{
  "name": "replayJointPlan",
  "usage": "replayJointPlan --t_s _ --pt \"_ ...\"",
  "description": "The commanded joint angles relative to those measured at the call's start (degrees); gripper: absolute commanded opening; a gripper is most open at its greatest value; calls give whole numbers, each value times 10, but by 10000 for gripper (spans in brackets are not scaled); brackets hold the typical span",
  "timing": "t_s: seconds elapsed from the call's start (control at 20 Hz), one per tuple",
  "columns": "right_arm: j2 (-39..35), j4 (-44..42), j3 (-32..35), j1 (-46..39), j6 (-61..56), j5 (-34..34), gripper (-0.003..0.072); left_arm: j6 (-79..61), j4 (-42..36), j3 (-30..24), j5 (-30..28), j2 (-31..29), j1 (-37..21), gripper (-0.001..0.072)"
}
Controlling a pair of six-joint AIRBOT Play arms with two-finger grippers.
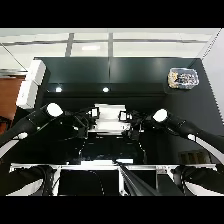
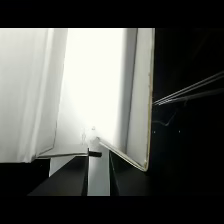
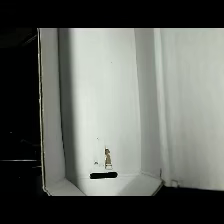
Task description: Fold the box and place the chain.
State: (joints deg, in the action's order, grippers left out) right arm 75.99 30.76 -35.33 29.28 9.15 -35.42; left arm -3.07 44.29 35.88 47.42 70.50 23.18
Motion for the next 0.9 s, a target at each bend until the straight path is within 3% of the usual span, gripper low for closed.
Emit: replayJointPlan --t_s 0.0,0.1,0.2,0.3,0.35,0.4,0.45,0.5,0.55,0.6,0.65,0.7,0.75,0.8,0.85 --pt "0 -1 0 0 0 1 78 -2 -78 -1 12 19 1 162" --pt "0 -1 0 0 0 1 78 -4 -124 -1 0 28 1 162" --pt "0 -1 0 0 0 1 78 -4 -97 -1 3 30 1 160" --pt "0 -1 0 0 0 1 78 -4 -59 -1 13 30 1 88" --pt "0 -1 0 0 0 1 78 -4 -56 -1 15 30 1 91" --pt "0 -1 0 0 0 1 78 -4 -57 -1 14 30 1 196" --pt "0 -1 0 0 0 1 78 -4 -59 -1 10 30 1 368" --pt "0 -1 0 0 0 1 78 -4 -58 -1 10 30 1 383" --pt "0 -1 0 0 0 1 78 -4 -57 -1 10 30 1 360" --pt "0 -1 0 0 0 1 78 -4 -57 0 10 30 1 191" --pt "0 -1 0 0 0 1 78 -4 -58 0 10 30 1 188" --pt "0 -1 0 0 0 1 78 -4 -60 0 10 30 1 304" --pt "0 -1 0 0 0 1 78 -4 -60 0 10 30 1 374" --pt "0 -1 0 0 0 1 78 -3 -59 0 10 30 0 377" --pt "0 -1 0 0 0 1 78 7 -56 2 11 28 0 238"
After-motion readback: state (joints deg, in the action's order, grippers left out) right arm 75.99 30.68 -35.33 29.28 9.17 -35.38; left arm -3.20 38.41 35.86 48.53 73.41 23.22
